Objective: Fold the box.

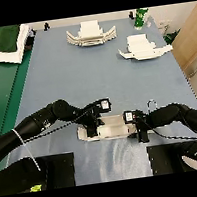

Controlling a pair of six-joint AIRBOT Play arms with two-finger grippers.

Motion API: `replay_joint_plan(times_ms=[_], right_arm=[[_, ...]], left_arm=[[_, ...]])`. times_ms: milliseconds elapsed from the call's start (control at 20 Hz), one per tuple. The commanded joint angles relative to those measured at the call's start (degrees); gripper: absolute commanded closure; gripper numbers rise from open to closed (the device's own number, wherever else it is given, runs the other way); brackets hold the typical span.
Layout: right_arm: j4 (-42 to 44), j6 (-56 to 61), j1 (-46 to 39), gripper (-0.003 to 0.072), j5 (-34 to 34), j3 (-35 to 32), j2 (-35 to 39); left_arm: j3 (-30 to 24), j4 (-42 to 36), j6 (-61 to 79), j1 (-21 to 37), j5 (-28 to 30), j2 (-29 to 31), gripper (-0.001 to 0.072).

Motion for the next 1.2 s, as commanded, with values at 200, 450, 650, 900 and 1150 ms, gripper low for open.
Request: replay_joint_plan(times_ms=[200, 450, 650, 900, 1150], right_arm=[[-0.7, 0.0, 0.1, 0.0177, 2.1, 0.0, 0.0], [-2.0, 0.0, 0.1, 0.0177, 4.6, 0.1, 0.0], [-2.1, 0.0, 0.1, 0.0178, 5.2, 0.2, 0.0], [-2.1, 0.0, 0.1, 0.0177, 4.7, 0.2, 0.0], [-1.9, 0.0, 0.1, 0.0151, 3.9, 0.2, 0.1]], left_arm=[[0.0, 0.0, 0.0, 0.0, 0.2, 0.0, 0.0696], [0.0, 0.0, 0.0, 0.0, 0.2, 0.0, 0.0696], [0.0, 0.0, 0.0, 0.0, 0.2, 0.0, 0.0696], [0.0, 0.0, 0.0, 0.0, 0.2, 0.0, 0.0696], [0.0, 0.0, 0.0, 0.0, 0.2, 0.0, 0.0696]])
